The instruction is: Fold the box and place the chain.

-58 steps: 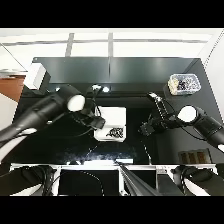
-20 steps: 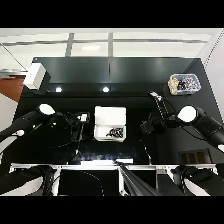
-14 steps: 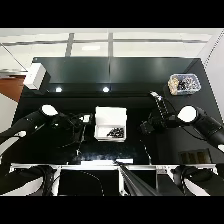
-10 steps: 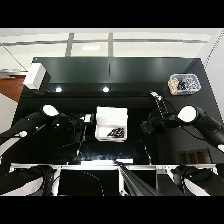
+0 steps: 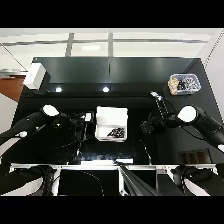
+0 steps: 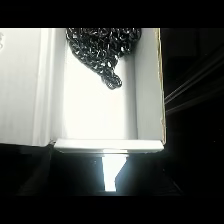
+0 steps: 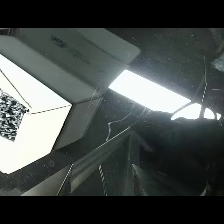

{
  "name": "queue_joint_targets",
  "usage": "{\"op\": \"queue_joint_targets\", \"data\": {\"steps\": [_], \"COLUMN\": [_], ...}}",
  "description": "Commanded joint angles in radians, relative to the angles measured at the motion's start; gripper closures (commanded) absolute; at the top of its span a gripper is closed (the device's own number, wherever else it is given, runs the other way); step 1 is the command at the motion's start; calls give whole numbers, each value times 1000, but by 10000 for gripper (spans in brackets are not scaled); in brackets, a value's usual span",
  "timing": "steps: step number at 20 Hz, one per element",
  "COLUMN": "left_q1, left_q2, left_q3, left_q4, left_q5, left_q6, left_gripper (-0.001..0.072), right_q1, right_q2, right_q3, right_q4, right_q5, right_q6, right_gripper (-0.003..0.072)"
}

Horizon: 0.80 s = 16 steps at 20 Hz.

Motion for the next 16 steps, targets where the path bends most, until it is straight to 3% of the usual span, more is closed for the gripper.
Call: {"op": "queue_joint_targets", "data": {"steps": [1, 9, 14, 16], "left_q1": [0, -39, -73, -74], "left_q2": [0, 0, 0, 0], "left_q3": [0, 1, 1, 1], "left_q4": [-1, -16, -15, -15], "left_q5": [1, 6, 67, 70], "left_q6": [-1, 3, -30, -34], "left_gripper": [0, 1, 3, 60], "right_q1": [-1, -1, -1, -1], "right_q2": [0, 0, 0, 0], "right_q3": [0, 0, 0, 0], "right_q4": [0, 0, 0, 0], "right_q5": [0, -16, -15, -16], "right_q6": [0, 0, 0, 0], "right_gripper": [244, 244, 244, 243]}}
